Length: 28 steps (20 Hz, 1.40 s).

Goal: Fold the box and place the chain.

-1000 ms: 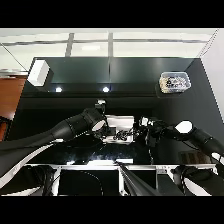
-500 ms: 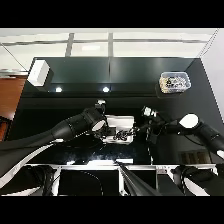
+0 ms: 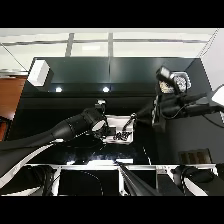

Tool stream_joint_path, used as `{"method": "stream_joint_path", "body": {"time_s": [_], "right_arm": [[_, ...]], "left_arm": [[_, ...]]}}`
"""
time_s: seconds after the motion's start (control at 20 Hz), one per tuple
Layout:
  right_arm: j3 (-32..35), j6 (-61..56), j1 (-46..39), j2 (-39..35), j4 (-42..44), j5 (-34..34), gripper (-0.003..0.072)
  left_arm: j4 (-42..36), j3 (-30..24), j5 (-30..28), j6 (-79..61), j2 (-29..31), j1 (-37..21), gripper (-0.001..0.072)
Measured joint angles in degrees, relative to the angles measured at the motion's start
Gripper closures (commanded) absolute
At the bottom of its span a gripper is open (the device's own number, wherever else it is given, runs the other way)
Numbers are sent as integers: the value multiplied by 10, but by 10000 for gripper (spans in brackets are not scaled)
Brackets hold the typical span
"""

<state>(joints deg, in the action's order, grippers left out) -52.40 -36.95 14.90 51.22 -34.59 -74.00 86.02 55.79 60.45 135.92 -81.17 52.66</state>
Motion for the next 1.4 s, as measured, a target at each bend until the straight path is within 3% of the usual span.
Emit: {"method": "stream_joint_path", "body": {"time_s": [0.25, 0.4, 0.6, 0.9, 0.95, 1.0, 1.2, 1.4], "right_arm": [[-22, -55, 2, -2, 48, -12, 674], [24, -78, 3, 0, 36, 10, 671], [113, -88, 7, 2, 23, 88, 661], [153, -92, 9, 2, 28, 132, 647], [155, -95, 9, 2, 33, 133, 317], [156, -97, 9, 2, 40, 132, 68], [159, -100, -2, 1, 31, 130, 69], [179, -54, -26, 3, -102, 184, 68]], "left_arm": [[0, 0, 0, 0, 0, 0, 677], [0, 0, 0, 0, 0, 0, 677], [0, 0, 0, 0, 0, 0, 677], [0, 0, 0, 0, 0, 0, 677], [0, 0, 0, 0, 0, 0, 677], [0, 0, 0, 0, 0, 0, 677], [0, 0, 0, 0, 0, 0, 677], [0, 0, 0, 0, 0, 0, 677]]}}
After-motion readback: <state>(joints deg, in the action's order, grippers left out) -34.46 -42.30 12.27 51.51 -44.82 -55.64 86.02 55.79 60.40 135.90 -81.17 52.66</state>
